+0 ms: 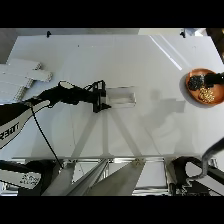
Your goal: Fold the box and place the chain.
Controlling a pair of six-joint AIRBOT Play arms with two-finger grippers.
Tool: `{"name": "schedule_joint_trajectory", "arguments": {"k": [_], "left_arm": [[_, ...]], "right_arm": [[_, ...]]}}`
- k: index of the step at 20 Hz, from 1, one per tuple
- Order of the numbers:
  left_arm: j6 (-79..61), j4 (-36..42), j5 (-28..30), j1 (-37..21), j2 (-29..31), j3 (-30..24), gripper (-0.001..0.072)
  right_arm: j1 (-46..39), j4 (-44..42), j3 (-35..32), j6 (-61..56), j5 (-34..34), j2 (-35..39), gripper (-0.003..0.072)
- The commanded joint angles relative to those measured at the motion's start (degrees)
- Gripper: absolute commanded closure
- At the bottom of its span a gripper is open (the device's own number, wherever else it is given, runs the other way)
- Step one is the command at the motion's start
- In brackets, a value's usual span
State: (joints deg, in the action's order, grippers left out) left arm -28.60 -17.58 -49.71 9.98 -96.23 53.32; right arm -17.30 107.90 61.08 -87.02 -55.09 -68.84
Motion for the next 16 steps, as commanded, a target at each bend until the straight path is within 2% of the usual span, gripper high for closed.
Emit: {"name": "schedule_joint_trajectory", "arguments": {"k": [1, 2, 3, 5, 8, 10, 13, 14, 15, 16], "left_arm": [[0.0, 0.0, 0.0, 0.0, 0.0, 0.0, 0.0316], [0.0, 0.0, 0.0, 0.0, 0.0, 0.0, 0.0316], [0.0, 0.0, 0.0, 0.0, 0.0, 0.0, 0.0316], [0.0, 0.0, 0.0, 0.0, 0.0, 0.0, 0.0316], [0.0, 0.0, 0.0, 0.0, 0.0, 0.0, 0.0316], [0.0, 0.0, 0.0, 0.0, 0.0, 0.0, 0.0316], [0.0, 0.0, 0.0, 0.0, 0.0, 0.0, 0.0316], [0.0, 0.0, 0.0, 0.0, 0.0, 0.0, 0.0316], [0.0, 0.0, 0.0, 0.0, 0.0, 0.0, 0.0316], [0.0, 0.0, 0.0, 0.0, 0.0, 0.0, 0.0316]], "right_arm": [[-5.8, 0.2, 0.0, 1.4, 5.7, -7.4, 0.0112], [-6.4, 0.8, 0.0, 0.3, 7.8, -9.4, 0.0116], [-6.7, 1.4, 0.0, -1.5, 9.6, -11.1, 0.0168], [-6.8, 1.2, 0.0, -3.2, 11.5, -13.7, 0.0172], [-6.6, 1.2, 0.0, -3.2, 11.7, -17.7, 0.0173], [-6.6, 1.2, 0.0, -3.3, 12.3, -19.9, 0.0233], [-6.6, 1.2, 0.0, -6.1, 12.8, -21.9, 0.0238], [-6.6, 1.2, 0.0, -6.1, 12.7, -22.0, 0.0335], [-6.6, 1.2, 0.0, -6.1, 12.7, -22.0, 0.0498], [-6.6, 1.2, 0.0, -6.1, 12.4, -22.0, 0.0613]]}}
